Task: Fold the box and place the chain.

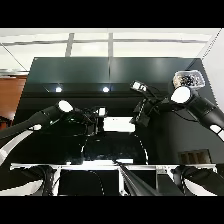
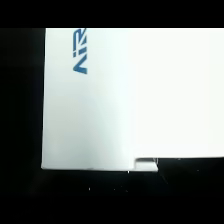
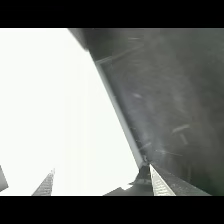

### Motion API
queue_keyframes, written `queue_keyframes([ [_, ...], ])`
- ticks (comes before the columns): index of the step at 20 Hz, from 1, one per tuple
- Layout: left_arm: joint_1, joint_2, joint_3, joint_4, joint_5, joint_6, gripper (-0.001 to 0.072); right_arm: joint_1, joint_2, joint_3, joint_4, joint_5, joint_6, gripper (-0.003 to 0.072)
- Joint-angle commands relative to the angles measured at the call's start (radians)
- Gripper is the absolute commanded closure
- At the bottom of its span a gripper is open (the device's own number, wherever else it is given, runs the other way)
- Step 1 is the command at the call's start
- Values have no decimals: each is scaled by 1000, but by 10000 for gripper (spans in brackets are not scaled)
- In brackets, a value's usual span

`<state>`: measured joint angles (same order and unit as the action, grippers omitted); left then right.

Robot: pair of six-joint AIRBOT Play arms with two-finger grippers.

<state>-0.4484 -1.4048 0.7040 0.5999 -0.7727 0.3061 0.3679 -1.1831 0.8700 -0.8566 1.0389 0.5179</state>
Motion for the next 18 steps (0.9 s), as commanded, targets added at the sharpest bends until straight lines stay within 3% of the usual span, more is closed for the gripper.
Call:
queue_keyframes([
  [1, 0, -1, 0, 2, 2, 0, 249, 39, 0, 2, -1, 29, -97, -31],
  [13, 0, -1, 0, 2, 2, 0, 249, 61, -25, -5, -1, -55, -151, -29],
  [14, 0, -1, 0, 2, 2, 0, 249, 61, -27, -5, 0, -57, -150, 83],
  [15, 0, -1, 0, 2, 2, 0, 249, 61, -27, -4, -1, -57, -135, 274],
  [16, 0, -1, 0, 2, 2, 0, 249, 61, -27, -4, -1, -54, -108, 420],
  [17, 0, -1, 0, 2, 2, 0, 249, 61, -27, -4, 0, -44, -93, 499],
  [18, 0, -1, 0, 2, 2, 0, 249, 61, -27, -5, 0, -30, -88, 500],
])
